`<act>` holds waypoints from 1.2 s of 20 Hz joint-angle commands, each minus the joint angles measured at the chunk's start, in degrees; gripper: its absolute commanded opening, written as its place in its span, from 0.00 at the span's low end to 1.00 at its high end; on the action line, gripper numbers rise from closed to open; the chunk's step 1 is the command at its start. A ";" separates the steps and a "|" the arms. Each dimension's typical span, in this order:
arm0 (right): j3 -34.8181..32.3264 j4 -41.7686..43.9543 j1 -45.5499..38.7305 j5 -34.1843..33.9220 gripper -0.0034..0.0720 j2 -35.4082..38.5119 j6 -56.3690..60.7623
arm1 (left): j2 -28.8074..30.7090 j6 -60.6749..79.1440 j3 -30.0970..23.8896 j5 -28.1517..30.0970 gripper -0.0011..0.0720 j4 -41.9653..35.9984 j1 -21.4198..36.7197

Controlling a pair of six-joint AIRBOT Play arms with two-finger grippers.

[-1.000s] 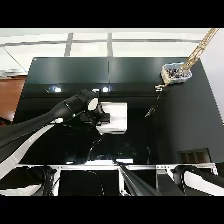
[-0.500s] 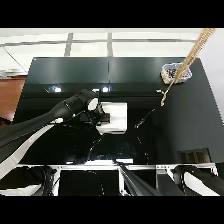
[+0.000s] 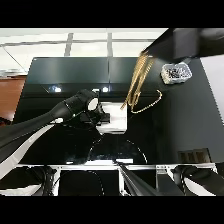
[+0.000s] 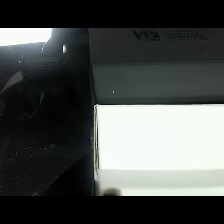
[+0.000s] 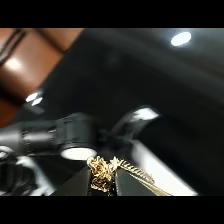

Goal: Fold the box and place the chain.

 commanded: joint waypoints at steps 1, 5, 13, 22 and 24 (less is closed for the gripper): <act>-7.61 3.89 5.84 -6.73 0.07 -0.09 -1.16 | 0.00 0.00 0.07 0.00 0.05 0.02 0.04; -15.63 3.78 7.28 -11.39 0.07 -0.57 -1.09 | 0.00 0.00 0.07 0.00 0.05 0.02 0.04; -38.84 -1.68 7.89 -24.02 0.08 -0.79 1.38 | 0.00 0.00 0.07 0.00 0.05 0.02 0.04; -41.99 -3.69 4.00 -27.50 0.54 -0.15 2.08 | 0.00 0.00 0.07 0.04 0.05 0.20 0.04; -42.07 -5.90 -3.15 -21.92 0.54 0.90 -5.51 | 0.00 0.00 0.07 0.04 0.05 0.20 0.04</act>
